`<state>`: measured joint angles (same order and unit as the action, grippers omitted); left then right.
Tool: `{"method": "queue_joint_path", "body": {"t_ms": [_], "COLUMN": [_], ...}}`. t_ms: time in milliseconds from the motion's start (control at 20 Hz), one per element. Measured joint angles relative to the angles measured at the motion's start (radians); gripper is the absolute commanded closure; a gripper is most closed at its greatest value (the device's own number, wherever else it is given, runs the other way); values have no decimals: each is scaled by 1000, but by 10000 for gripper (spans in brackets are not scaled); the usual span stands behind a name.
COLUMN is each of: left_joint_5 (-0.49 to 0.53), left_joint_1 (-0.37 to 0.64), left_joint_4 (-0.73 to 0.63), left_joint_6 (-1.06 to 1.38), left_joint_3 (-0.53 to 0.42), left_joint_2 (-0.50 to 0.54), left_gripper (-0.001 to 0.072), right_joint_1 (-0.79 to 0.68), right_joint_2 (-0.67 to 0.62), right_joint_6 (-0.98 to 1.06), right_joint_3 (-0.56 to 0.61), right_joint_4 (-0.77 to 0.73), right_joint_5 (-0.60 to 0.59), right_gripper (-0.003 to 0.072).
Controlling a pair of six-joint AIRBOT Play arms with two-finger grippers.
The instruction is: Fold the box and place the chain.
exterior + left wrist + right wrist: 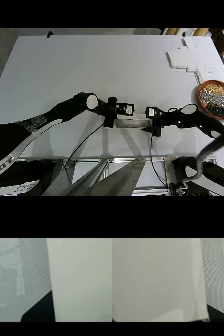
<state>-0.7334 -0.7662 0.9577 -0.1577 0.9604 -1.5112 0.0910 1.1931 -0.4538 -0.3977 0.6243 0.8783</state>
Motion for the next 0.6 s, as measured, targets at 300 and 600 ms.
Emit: {"method": "queue_joint_path", "body": {"t_ms": [300,600], "left_joint_5": [0,-13], "left_joint_1": [0,2], "left_joint_4": [0,21], "left_joint_6": [0,1], "left_joint_3": [0,-2], "left_joint_2": [0,0], "left_gripper": [698,259], "right_joint_1": [0,1], "right_joint_2": [0,0], "right_joint_6": [0,-4], "right_joint_3": [0,0], "right_joint_4": [0,7], "right_joint_5": [0,8], "right_gripper": [368,368]}}
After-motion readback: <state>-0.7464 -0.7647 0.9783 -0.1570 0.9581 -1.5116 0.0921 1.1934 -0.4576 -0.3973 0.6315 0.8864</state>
